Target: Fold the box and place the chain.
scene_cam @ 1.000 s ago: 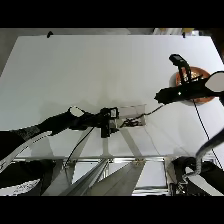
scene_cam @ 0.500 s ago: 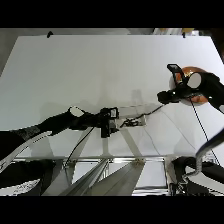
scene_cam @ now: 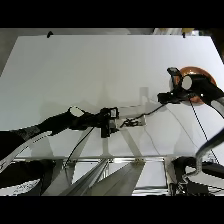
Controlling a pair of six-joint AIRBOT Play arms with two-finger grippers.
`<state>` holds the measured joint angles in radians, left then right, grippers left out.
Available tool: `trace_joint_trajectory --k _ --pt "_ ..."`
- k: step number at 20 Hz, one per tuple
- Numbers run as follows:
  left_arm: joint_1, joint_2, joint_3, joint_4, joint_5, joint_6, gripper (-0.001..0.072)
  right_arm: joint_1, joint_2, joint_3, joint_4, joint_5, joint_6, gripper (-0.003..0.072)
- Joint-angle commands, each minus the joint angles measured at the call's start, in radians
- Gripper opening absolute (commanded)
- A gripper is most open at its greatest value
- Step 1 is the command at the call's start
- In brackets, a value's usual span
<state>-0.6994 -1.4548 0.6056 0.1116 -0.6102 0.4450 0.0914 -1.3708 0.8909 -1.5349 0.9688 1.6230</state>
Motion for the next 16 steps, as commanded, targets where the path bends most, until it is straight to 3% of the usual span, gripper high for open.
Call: trace_joint_trajectory --k 1,6,10,13,14,16 --pt "0.000 0.000 0.000 0.000 0.000 0.000 0.0370 0.000 -0.028 0.000 -0.018 0.005 0.031 0.0419" --pt "0.000 0.000 0.000 0.000 0.000 0.000 0.0370 0.000 -0.029 0.000 -0.012 -0.011 0.106 0.0388" --pt "0.000 0.000 0.000 0.000 0.000 0.000 0.0370 0.000 -0.034 -0.004 -0.011 0.036 0.110 0.0172" --pt "0.000 0.000 0.000 0.000 0.000 0.000 0.0370 0.000 -0.051 -0.040 0.002 0.037 0.135 0.0170" --pt "0.000 0.000 0.000 0.000 0.000 0.000 0.0370 0.000 -0.050 -0.051 0.002 0.033 0.134 0.0142" --pt "0.000 0.000 0.000 0.000 0.000 0.000 0.0370 0.000 -0.041 -0.052 0.002 0.038 0.081 0.0015"
